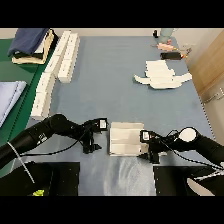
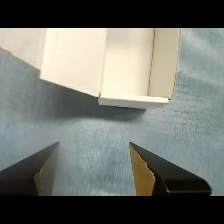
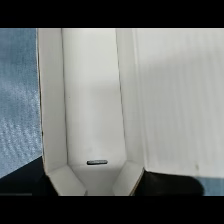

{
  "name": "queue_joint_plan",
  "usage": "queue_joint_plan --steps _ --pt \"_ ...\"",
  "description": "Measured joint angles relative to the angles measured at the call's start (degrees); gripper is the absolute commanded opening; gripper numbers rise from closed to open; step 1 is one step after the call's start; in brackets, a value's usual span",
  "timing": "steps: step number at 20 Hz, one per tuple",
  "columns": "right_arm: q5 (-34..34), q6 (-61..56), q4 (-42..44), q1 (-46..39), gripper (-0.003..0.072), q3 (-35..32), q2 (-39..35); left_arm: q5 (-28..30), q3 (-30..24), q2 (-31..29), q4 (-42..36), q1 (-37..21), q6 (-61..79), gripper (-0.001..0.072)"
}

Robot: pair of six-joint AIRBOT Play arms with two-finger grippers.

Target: Fold the box.

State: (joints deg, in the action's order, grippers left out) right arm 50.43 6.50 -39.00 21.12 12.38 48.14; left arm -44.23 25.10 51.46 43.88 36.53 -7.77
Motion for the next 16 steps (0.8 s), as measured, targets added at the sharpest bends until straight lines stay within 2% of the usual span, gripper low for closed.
queue_joint_plan --steps 6,7,16 --pt "0.0 0.0 0.0 0.0 0.0592 0.0 0.0 5.0 -5.6 -1.8 -5.6 4.6 7.0 0.0668" --pt "0.0 0.0 0.0 0.0 0.0592 0.0 0.0 5.6 -6.0 -1.9 -7.1 5.1 7.4 0.0695" --pt "0.0 0.0 0.0 0.0 0.0592 0.0 0.0 12.9 -7.3 0.7 -16.8 9.7 8.2 0.0695"
